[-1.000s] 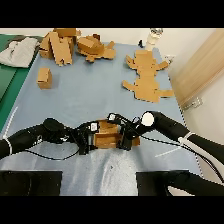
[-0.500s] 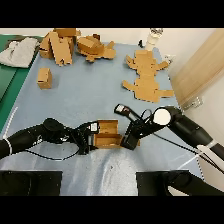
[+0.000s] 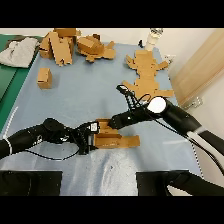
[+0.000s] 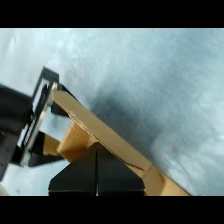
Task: Fold the box.
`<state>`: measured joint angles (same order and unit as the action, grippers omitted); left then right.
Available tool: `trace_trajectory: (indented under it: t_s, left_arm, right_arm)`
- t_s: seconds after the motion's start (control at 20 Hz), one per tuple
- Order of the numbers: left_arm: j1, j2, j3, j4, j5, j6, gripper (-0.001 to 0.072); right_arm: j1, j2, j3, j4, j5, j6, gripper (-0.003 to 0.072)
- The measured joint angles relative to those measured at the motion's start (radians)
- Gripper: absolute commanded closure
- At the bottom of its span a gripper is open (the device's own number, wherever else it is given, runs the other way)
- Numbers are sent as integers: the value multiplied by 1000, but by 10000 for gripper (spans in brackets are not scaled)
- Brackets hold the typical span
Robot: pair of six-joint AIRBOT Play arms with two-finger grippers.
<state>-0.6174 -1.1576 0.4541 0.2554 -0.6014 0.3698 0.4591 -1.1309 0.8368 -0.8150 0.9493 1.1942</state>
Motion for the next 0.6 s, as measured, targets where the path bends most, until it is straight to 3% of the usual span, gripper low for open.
trace_trajectory:
  t_s: [0.25, 0.6]
  left_arm:
    - [0, 0, 0, 0, 0, 0, 411]
    - [0, 0, 0, 0, 2, -1, 411]
  right_arm:
    - [-103, -170, 13, 246, 47, -124, 688]
    - [-137, -257, -74, 329, 78, -185, 688]
